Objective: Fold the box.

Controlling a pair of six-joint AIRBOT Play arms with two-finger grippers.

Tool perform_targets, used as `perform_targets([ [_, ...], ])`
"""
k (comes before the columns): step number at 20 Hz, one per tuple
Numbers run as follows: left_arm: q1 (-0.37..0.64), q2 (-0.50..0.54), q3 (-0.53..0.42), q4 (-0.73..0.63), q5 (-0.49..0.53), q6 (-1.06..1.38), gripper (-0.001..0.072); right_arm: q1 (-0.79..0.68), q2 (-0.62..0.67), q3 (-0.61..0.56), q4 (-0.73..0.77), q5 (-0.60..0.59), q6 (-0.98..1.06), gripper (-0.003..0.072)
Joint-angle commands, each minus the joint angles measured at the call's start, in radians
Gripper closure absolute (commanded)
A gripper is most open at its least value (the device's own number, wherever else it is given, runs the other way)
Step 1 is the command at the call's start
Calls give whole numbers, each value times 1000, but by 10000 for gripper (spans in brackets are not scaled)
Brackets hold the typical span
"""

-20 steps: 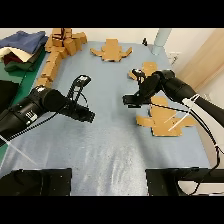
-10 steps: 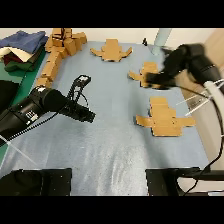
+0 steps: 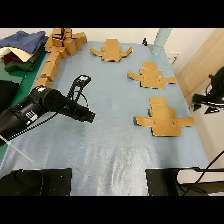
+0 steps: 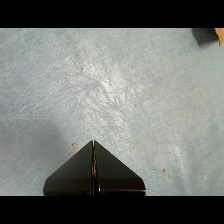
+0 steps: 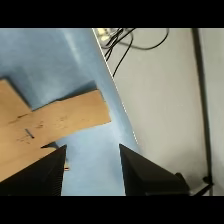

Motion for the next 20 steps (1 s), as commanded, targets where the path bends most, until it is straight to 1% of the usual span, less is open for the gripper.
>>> perform_targets([
  [1, 1, 0, 0, 0, 0, 0, 697, -138, -70, -34, 109, 40, -198, 143],
  [5, 1, 0, 0, 0, 0, 0, 697, -186, -107, -34, 158, 63, -335, 146],
  [6, 1, 0, 0, 0, 0, 0, 697, -201, -126, -34, 190, 55, -367, 164],
  [9, 1, 0, 0, 0, 0, 0, 697, -245, -188, -34, 324, 19, -433, 165],
  [11, 1, 0, 0, 0, 0, 0, 697, -253, -200, -35, 358, 13, -457, 165],
  [12, 1, 0, 0, 0, 0, 0, 697, -251, -201, -36, 386, -3, -484, 178],
  [13, 1, 0, 0, 0, 0, 0, 697, -251, -201, -36, 421, -18, -509, 250],
  [16, 1, 0, 0, 0, 0, 0, 697, -250, -201, -36, 506, -48, -535, 272],
  [17, 1, 0, 0, 0, 0, 0, 697, -249, -200, -35, 553, -64, -546, 321],
  [18, 1, 0, 0, 0, 0, 0, 697, -248, -198, -35, 605, -81, -554, 419],
  [19, 1, 0, 0, 0, 0, 0, 697, -243, -196, -35, 647, -97, -554, 466],
  [20, 1, 0, 0, 0, 0, 0, 697, -233, -193, -36, 685, -118, -554, 559],
])
